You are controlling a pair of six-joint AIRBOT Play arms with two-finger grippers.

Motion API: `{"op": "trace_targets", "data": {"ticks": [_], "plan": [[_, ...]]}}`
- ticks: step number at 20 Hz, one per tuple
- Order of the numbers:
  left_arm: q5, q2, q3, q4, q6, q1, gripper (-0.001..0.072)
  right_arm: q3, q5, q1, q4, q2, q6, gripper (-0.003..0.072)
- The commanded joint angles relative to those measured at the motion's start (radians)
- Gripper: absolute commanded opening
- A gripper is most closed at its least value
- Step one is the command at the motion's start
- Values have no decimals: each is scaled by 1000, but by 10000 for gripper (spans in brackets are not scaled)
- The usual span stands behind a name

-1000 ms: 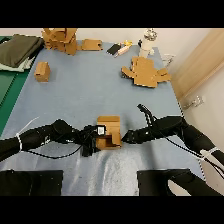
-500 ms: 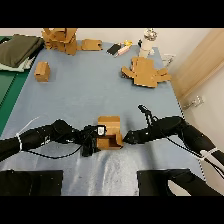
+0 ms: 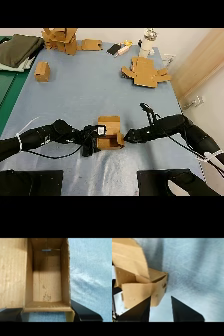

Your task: Fold the box.

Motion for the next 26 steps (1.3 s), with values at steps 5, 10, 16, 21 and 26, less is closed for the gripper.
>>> {"op": "trace_targets", "data": {"ticks": [5, 10, 16, 21, 26], "plan": [[1, 0, 1, 1, 0, -1, 351, 7, -7, 56, 31, 6, 3, 406], [1, 0, 1, 1, 0, -1, 351, 10, 89, 69, -6, 6, 3, 407], [1, 0, 1, 1, 0, -1, 351, 46, 161, 273, -190, -82, 219, 404], [1, 0, 1, 1, 0, -1, 351, 257, 22, 495, -602, -265, 607, 400], [1, 0, 1, 1, 0, -1, 350, 451, -196, 635, -780, -427, 848, 400]]}}
